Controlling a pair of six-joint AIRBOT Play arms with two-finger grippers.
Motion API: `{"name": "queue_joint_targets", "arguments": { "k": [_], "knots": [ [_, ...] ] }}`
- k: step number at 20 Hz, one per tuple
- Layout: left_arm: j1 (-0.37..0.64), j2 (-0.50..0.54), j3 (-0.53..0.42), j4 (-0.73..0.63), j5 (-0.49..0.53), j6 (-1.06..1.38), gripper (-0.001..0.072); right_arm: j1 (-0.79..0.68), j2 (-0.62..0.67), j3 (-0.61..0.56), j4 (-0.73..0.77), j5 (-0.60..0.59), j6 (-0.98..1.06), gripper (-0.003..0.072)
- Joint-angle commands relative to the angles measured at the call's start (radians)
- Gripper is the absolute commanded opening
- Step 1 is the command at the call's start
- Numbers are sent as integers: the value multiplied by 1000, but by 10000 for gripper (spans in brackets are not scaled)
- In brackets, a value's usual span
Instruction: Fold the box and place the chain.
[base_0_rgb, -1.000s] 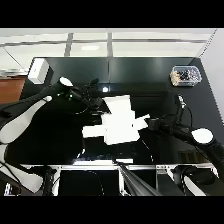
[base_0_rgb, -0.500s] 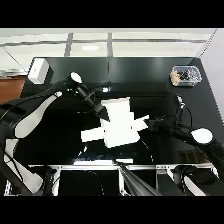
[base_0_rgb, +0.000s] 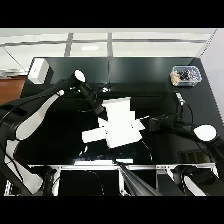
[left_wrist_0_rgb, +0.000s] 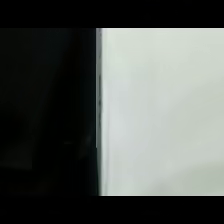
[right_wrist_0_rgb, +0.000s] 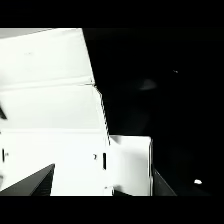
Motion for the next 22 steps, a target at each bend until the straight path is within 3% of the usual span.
{"name": "queue_joint_targets", "arguments": {
  "k": [1,3,5,7,8,13,22],
  "knots": [
    [5,56,-8,7,-6,12,19,-18,1,160,-304,261,-6,706],
    [-14,162,-114,-35,94,102,19,-18,1,237,-467,334,-11,706],
    [-27,294,-288,-191,265,332,20,-18,1,260,-568,314,-13,706],
    [-49,393,-422,-190,460,597,23,-18,0,259,-525,250,-11,706],
    [-65,411,-446,-136,506,710,22,-18,0,259,-486,218,-32,706],
    [-143,367,-399,120,625,657,24,42,-7,218,-438,199,-482,706],
    [-151,302,-357,138,620,644,25,229,-167,85,-373,168,-859,705]
  ]
}}
